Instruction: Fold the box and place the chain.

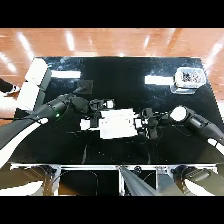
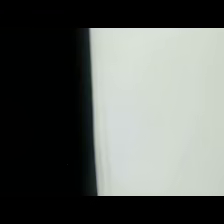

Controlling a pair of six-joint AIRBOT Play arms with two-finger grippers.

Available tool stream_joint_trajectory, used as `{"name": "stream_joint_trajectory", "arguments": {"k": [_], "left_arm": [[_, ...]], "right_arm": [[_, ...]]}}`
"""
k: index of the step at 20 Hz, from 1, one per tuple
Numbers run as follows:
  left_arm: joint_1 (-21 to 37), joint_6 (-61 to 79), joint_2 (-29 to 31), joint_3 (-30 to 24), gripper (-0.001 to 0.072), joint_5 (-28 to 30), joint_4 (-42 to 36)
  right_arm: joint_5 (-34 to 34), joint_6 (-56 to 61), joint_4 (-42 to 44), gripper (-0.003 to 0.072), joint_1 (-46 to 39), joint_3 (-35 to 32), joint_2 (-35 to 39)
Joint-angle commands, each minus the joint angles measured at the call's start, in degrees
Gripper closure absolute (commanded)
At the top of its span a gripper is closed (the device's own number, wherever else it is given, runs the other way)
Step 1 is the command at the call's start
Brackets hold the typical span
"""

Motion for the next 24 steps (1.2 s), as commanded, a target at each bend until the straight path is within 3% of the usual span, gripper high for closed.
{"name": "stream_joint_trajectory", "arguments": {"k": [1,12,20,24], "left_arm": [[0.07,0.02,-0.13,0.09,0.0685,0.42,0.13],[0.07,0.02,-0.13,0.09,0.0685,-0.24,-0.35],[0.09,0.02,-0.13,0.09,0.0685,-0.26,-0.52],[0.07,0.02,-0.13,0.09,0.0685,-0.20,-0.55]], "right_arm": [[-2.51,-2.23,0.63,-0.0019,0.07,-1.40,-0.04],[-3.19,-2.60,12.15,-0.0020,3.74,-1.46,-0.04],[-2.58,0.39,6.36,-0.0020,3.76,-2.12,-0.13],[-3.26,0.35,15.69,-0.0020,3.76,-3.13,-0.11]]}}
